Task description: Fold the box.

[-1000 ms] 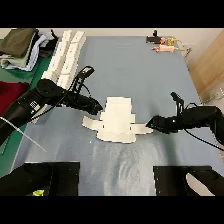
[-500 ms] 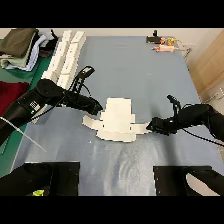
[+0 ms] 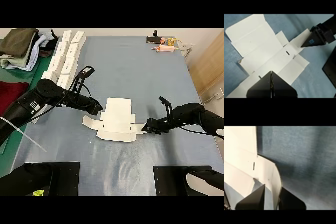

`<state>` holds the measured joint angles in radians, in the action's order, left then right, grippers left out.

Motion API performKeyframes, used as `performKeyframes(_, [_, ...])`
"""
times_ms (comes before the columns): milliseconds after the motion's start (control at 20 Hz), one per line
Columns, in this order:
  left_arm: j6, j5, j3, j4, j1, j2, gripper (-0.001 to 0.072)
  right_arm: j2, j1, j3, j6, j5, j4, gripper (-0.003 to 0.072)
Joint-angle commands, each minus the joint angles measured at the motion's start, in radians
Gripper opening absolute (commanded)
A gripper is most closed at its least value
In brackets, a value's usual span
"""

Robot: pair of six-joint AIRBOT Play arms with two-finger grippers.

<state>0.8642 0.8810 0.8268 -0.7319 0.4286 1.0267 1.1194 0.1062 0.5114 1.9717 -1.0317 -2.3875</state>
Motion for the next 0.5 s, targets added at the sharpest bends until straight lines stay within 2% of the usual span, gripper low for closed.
performKeyframes(0, [0.0, -0.019, 0.0, 0.0, 0.0, 0.0, 0.0014, 0.01, -0.001, 0.001, 0.068, 0.006, -0.071, 0.022])
performKeyframes(250, [0.0, -0.019, 0.0, 0.031, 0.002, 0.0, 0.0014, 0.01, -0.001, 0.001, 0.072, 0.031, -0.101, 0.0216])
performKeyframes(350, [0.001, -0.014, 0.0, 0.05, 0.002, 0.0, 0.0014, 0.01, -0.003, 0.001, 0.072, 0.034, -0.121, 0.0128])
performKeyframes(400, [0.001, -0.015, 0.0, 0.081, 0.002, 0.0, 0.0014, 0.01, -0.003, 0.001, 0.072, 0.032, -0.127, 0.0116])
performKeyframes(450, [0.0, -0.017, 0.0, 0.116, 0.002, 0.0, 0.0014, 0.01, -0.003, 0.001, 0.073, 0.025, -0.127, 0.0061])
